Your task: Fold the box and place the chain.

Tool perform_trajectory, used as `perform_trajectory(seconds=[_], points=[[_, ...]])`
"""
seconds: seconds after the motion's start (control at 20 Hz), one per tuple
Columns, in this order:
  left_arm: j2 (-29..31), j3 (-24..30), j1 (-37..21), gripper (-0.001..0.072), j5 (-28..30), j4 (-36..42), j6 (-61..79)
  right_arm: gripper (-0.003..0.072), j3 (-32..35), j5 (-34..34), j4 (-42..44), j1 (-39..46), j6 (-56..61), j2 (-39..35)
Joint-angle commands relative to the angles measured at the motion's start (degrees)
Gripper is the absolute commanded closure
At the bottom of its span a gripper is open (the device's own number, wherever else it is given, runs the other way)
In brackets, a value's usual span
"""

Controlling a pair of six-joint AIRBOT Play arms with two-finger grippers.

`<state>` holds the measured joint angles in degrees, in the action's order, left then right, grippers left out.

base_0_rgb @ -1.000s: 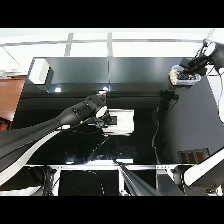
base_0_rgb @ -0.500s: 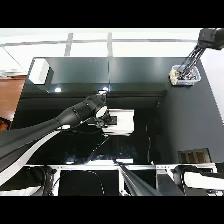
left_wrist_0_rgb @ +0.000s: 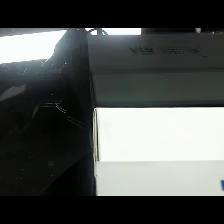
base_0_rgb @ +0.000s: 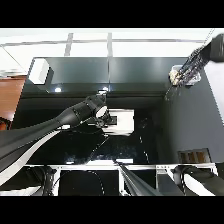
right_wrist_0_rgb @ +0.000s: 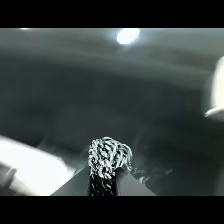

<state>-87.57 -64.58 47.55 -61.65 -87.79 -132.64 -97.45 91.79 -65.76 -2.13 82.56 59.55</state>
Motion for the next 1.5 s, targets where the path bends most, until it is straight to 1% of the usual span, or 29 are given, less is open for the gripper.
perform_trajectory(seconds=[0.0,0.1,0.2,0.3,0.4,0.55,0.65,0.8,0.95,1.1,1.25,1.35,1.45], points=[[0.00,-0.04,-0.02,0.0681,0.07,0.00,0.00,0.0679,5.49,7.04,10.32,-2.99,-2.51,-5.05],[0.00,-0.04,-0.02,0.0681,0.02,-0.02,0.00,0.0678,10.16,6.69,12.96,-5.07,-2.49,-6.49],[0.00,-0.04,-0.02,0.0681,0.04,-0.02,0.00,0.0679,14.97,4.39,16.59,-7.65,-2.51,-6.67],[0.00,-0.04,-0.02,0.0681,0.04,-0.02,0.00,0.0679,20.04,-2.16,19.76,-11.10,-2.99,-6.62],[0.00,-0.04,-0.02,0.0681,0.04,-0.02,0.00,0.0679,24.33,-8.13,20.98,-14.08,-3.58,-6.60],[0.00,-0.04,-0.02,0.0681,0.02,-0.02,0.00,0.0679,29.27,-16.33,21.03,-17.79,-3.56,-6.58],[0.00,-0.04,0.00,0.0681,0.02,-0.02,0.00,0.0679,31.26,-20.52,20.94,-19.23,-3.56,-6.43],[0.00,-0.04,-0.02,0.0681,0.02,-0.02,0.00,0.0678,33.83,-23.45,20.06,-19.80,-3.54,-5.79],[0.00,-0.04,-0.02,0.0681,0.02,-0.02,0.00,0.0678,38.75,-25.75,20.02,-19.80,-3.30,-5.33],[0.00,-0.04,0.00,0.0681,0.02,-0.02,0.00,0.0678,45.94,-34.10,18.69,-21.18,-0.68,-5.14],[0.00,-0.04,-0.02,0.0681,0.02,-0.02,0.00,0.0678,51.34,-38.36,18.73,-22.60,0.31,-3.32],[0.00,-0.04,-0.02,0.0681,0.02,-0.02,0.00,0.0677,53.07,-40.59,18.82,-23.04,0.44,-1.36],[0.00,-0.04,-0.02,0.0682,0.02,-0.02,0.00,0.0677,53.16,-41.77,18.93,-23.65,1.20,0.68]])
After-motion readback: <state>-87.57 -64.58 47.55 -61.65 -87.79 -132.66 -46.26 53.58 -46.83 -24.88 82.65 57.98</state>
